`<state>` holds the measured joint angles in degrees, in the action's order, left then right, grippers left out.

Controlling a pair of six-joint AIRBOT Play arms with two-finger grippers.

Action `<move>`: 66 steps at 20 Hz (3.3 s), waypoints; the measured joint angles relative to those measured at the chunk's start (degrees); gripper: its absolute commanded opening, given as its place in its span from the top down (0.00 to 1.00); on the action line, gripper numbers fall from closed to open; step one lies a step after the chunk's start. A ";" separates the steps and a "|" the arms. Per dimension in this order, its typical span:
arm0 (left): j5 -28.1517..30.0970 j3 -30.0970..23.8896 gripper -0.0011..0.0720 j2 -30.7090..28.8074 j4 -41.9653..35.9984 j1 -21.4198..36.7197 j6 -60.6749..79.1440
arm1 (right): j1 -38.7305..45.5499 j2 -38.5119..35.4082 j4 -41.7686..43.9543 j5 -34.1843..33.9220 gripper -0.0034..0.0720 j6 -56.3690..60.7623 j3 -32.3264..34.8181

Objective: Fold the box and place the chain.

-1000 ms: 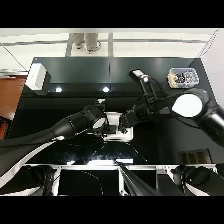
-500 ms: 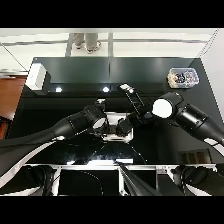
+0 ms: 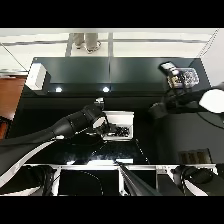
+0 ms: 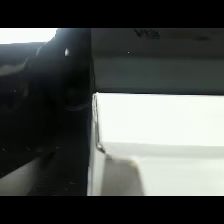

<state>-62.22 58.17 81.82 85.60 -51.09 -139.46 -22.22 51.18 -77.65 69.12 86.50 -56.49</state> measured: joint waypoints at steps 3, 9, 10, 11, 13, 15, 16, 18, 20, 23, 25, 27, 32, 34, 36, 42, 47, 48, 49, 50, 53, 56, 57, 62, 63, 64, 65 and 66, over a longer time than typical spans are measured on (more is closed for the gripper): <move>-1.53 1.40 0.21 -1.86 -0.83 1.16 4.46 | 4.00 -1.49 -1.01 0.55 0.29 -0.15 0.35; -12.59 -1.62 0.21 -14.91 -3.50 10.40 35.91 | 6.45 -2.25 -1.81 1.64 0.29 -0.20 0.57; -13.27 -4.07 0.21 -18.49 -4.81 14.10 41.51 | 6.58 -2.25 -1.86 2.05 0.29 -0.20 0.59; -13.33 -6.82 0.21 -21.88 -7.15 18.23 46.93 | 6.67 -2.29 -1.84 2.29 0.29 -0.17 0.72; -11.34 -13.81 0.21 -27.85 -16.35 27.80 60.46 | 6.78 -2.32 -1.86 2.49 0.29 -0.11 0.90; -8.17 -21.38 0.11 -30.82 -27.15 36.44 74.93 | 6.78 -2.29 -1.68 2.56 0.29 0.11 1.07; -6.78 -24.72 0.01 -31.36 -31.78 39.50 81.96 | 6.78 -2.29 -1.27 2.49 0.29 0.11 1.14; -3.78 -30.45 0.01 -31.54 -39.45 42.91 97.48 | 6.78 -2.32 -0.94 2.69 0.29 0.28 1.18; -1.25 -33.90 0.01 -30.99 -44.26 42.99 114.66 | 6.78 -2.32 -0.76 3.69 0.00 0.26 1.22; 5.42 -35.87 0.01 -29.77 -48.30 38.62 135.03 | 6.64 -2.32 -0.79 6.19 0.00 -1.46 1.27; 11.32 -35.98 0.01 -27.76 -50.07 34.47 144.71 | 6.54 -2.32 -0.70 7.89 0.00 -2.82 1.29; 14.99 -34.75 0.01 -24.35 -51.98 30.80 150.49 | 6.47 -2.29 -0.59 8.68 0.00 -3.61 1.33; 16.90 -29.70 0.02 -15.76 -54.40 26.80 155.67 | 6.47 -2.32 -0.35 9.03 0.00 -3.63 1.33; 15.96 -28.39 0.02 -13.35 -54.80 26.34 156.19 | 6.47 -2.32 -0.20 9.07 0.00 -3.63 1.33; 15.21 -27.69 0.02 -11.72 -54.90 26.05 156.50 | 6.47 -2.32 0.24 9.09 0.00 -3.63 1.33; 14.62 -27.04 0.02 -10.12 -58.47 25.83 156.91 | 6.47 -2.32 1.79 9.07 0.00 -3.63 1.33; 14.27 -26.97 0.07 -9.88 -59.39 25.75 157.06 | 6.47 -2.32 2.49 8.50 0.00 -3.63 1.38; 14.27 -26.97 0.11 -9.86 -59.52 25.75 157.06 | 6.47 -2.32 2.91 7.98 0.00 -3.63 1.46; 14.23 -26.97 0.28 -9.84 -59.49 25.75 157.06 | 6.47 -2.25 3.72 7.26 0.00 -3.63 1.64; 14.12 -26.97 0.37 -9.84 -59.47 25.75 157.11 | 6.47 -1.99 4.63 6.43 0.00 -3.63 1.81; 14.10 -26.95 0.54 -9.84 -59.23 25.75 157.09 | 6.43 0.11 8.15 4.26 0.00 -3.67 2.03; 14.08 -26.95 0.54 -9.84 -59.08 25.75 157.13 | 6.43 3.61 12.63 0.76 0.01 -5.75 2.10; 14.05 -26.95 0.54 -9.84 -59.06 25.75 157.13 | 6.43 5.05 14.49 -1.01 0.01 -6.78 2.14; 14.01 -26.95 0.54 -9.86 -58.93 25.75 157.17 | 4.79 13.16 21.24 -9.11 0.01 -11.26 2.14; 14.01 -26.95 0.54 -9.86 -58.90 25.75 157.17 | 4.07 14.56 21.94 -9.88 0.01 -13.29 2.14; 14.01 -26.95 0.53 -9.86 -58.90 25.75 157.17 | 3.21 15.82 22.38 -9.94 0.01 -16.24 2.14; 14.01 -26.95 0.52 -9.86 -58.90 25.75 157.17 | 2.36 16.68 22.82 -9.40 0.01 -19.65 2.08; 13.99 -26.95 0.52 -9.86 -58.88 25.75 157.17 | 1.57 17.33 23.12 -7.52 0.01 -24.17 1.62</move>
<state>-48.23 31.22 71.96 26.72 -25.34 17.72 -20.64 68.51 -54.52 61.60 62.33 -54.87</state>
